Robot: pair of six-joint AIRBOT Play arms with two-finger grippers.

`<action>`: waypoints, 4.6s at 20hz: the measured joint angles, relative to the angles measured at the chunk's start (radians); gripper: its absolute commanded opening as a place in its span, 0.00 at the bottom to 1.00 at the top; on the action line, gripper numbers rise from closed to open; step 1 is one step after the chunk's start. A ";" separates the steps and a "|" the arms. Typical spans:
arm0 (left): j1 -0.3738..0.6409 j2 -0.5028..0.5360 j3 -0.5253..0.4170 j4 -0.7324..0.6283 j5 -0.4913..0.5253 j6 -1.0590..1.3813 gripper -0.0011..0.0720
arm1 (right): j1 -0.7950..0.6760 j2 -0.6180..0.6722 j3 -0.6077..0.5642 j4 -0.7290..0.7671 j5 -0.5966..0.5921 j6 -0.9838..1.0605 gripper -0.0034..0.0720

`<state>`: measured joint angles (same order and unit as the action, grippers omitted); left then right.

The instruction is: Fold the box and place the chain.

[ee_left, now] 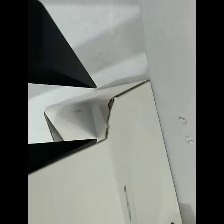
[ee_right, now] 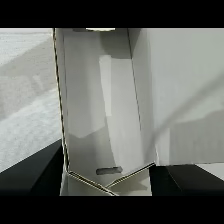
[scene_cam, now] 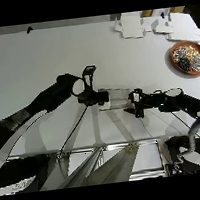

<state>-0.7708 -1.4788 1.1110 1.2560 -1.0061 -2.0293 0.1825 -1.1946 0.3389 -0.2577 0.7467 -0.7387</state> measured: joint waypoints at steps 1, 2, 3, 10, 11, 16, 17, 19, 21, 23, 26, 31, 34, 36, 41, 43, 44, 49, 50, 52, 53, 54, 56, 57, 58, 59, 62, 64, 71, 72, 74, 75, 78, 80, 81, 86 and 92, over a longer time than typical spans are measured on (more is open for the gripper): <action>-0.005 -0.013 0.021 0.010 -0.023 -0.021 0.48 | 0.000 0.000 0.000 0.000 -0.001 0.000 0.59; -0.012 -0.030 0.039 0.019 -0.040 -0.042 0.45 | 0.000 0.000 0.000 0.000 -0.001 0.000 0.59; -0.019 -0.047 0.053 0.028 -0.050 -0.060 0.45 | 0.000 0.000 0.000 -0.001 -0.002 0.000 0.59; -0.066 -0.133 0.087 0.098 -0.085 -0.211 0.38 | 0.000 0.000 0.000 0.000 -0.002 0.000 0.59; -0.069 -0.137 0.088 0.108 -0.087 -0.229 0.35 | 0.000 0.000 0.000 0.000 -0.002 0.000 0.59; -0.071 -0.154 0.116 0.127 -0.111 -0.272 0.29 | 0.000 0.000 0.000 0.000 -0.003 0.000 0.59; -0.071 -0.163 0.132 0.130 -0.121 -0.274 0.29 | 0.000 0.000 0.000 0.000 -0.003 0.000 0.59; -0.071 -0.185 0.163 0.129 -0.146 -0.271 0.29 | 0.000 0.000 0.000 0.000 -0.003 0.001 0.59; -0.071 -0.204 0.179 0.120 -0.169 -0.266 0.27 | 0.000 0.000 0.000 0.000 -0.003 0.001 0.59; -0.071 -0.216 0.188 0.119 -0.188 -0.264 0.05 | 0.000 0.000 0.000 -0.001 -0.003 0.000 0.59; -0.071 -0.223 0.195 0.116 -0.198 -0.259 0.02 | 0.000 0.000 0.000 -0.001 -0.003 -0.002 0.59; -0.072 -0.235 0.195 0.101 -0.198 -0.268 0.17 | 0.000 0.000 0.000 -0.002 -0.005 0.002 0.59; -0.072 -0.233 0.197 0.102 -0.201 -0.268 0.05 | 0.000 0.000 0.000 0.000 -0.006 0.002 0.59; -0.072 -0.233 0.197 0.106 -0.208 -0.266 0.02 | 0.000 0.000 0.000 0.000 -0.003 -0.002 0.59; -0.071 -0.218 0.198 0.091 -0.209 -0.255 0.60 | 0.000 0.000 0.000 0.001 -0.002 0.002 0.59; -0.069 -0.200 0.198 0.099 -0.218 -0.229 0.62 | 0.000 0.000 0.000 0.000 -0.001 0.001 0.59; -0.066 -0.188 0.198 0.099 -0.220 -0.215 0.62 | 0.000 0.000 0.000 0.000 -0.002 0.002 0.59; -0.037 -0.105 0.198 0.099 -0.276 -0.115 0.62 | 0.000 0.000 0.000 0.000 -0.002 0.001 0.59; -0.027 -0.083 0.198 0.100 -0.299 -0.068 0.64 | 0.000 0.000 0.000 0.000 -0.002 0.001 0.59; -0.004 -0.034 0.198 0.110 -0.339 0.048 0.92 | 0.000 0.000 0.000 0.000 -0.002 0.001 0.59; 0.009 -0.006 0.195 0.114 -0.355 0.123 0.98 | 0.000 0.000 0.000 0.000 -0.002 0.001 0.59; 0.023 0.022 0.187 0.112 -0.360 0.208 0.98 | 0.000 0.000 0.000 0.000 -0.002 0.001 0.59; 0.060 0.092 0.137 0.093 -0.348 0.463 0.97 | 0.000 0.000 0.000 0.000 -0.002 0.001 0.59; 0.085 0.130 0.092 0.061 -0.319 0.631 0.95 | 0.000 0.000 0.000 0.000 -0.002 0.001 0.59; 0.113 0.164 0.041 0.014 -0.284 0.805 0.83 | 0.000 0.000 0.000 0.000 -0.002 0.001 0.59; 0.146 0.192 -0.020 -0.045 -0.239 1.003 0.73 | 0.000 0.000 0.000 0.000 -0.002 0.001 0.59; 0.233 0.223 -0.198 -0.246 -0.117 1.604 0.73 | 0.000 0.000 0.000 0.000 -0.002 0.001 0.59; 0.265 0.210 -0.280 -0.344 -0.049 1.889 0.74 | 0.000 0.000 0.000 0.000 -0.003 0.001 0.59; 0.281 0.088 -0.374 -0.599 0.124 2.282 0.98 | 0.000 0.000 0.000 0.000 -0.003 0.001 0.59; 0.277 0.078 -0.377 -0.614 0.138 2.298 0.98 | 0.000 0.000 0.000 0.000 -0.003 0.001 0.59; 0.269 0.066 -0.381 -0.637 0.159 2.321 0.99 | 0.000 0.000 0.000 0.000 -0.003 0.001 0.59; 0.265 0.062 -0.382 -0.649 0.170 2.333 0.99 | 0.000 0.000 0.000 0.000 -0.003 0.001 0.59; 0.258 0.056 -0.384 -0.688 0.197 2.363 0.99 | 0.000 0.000 0.000 0.000 -0.003 0.001 0.59; 0.255 0.054 -0.384 -0.715 0.209 2.373 1.00 | 0.000 0.000 0.000 0.000 -0.003 0.001 0.59; 0.254 0.053 -0.384 -0.723 0.216 2.377 1.00 | 0.000 0.000 0.000 0.000 -0.003 0.001 0.59; 0.248 0.040 -0.384 -0.743 0.224 2.386 1.00 | 0.000 0.000 0.000 0.000 -0.003 0.001 0.59; 0.224 0.022 -0.384 -0.754 0.231 2.418 1.00 | 0.000 0.000 0.000 -0.001 -0.002 0.000 0.59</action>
<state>-0.5465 -1.4567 0.7273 0.5022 -0.7750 0.3889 0.1825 -1.1946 0.3389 -0.2588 0.7452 -0.7387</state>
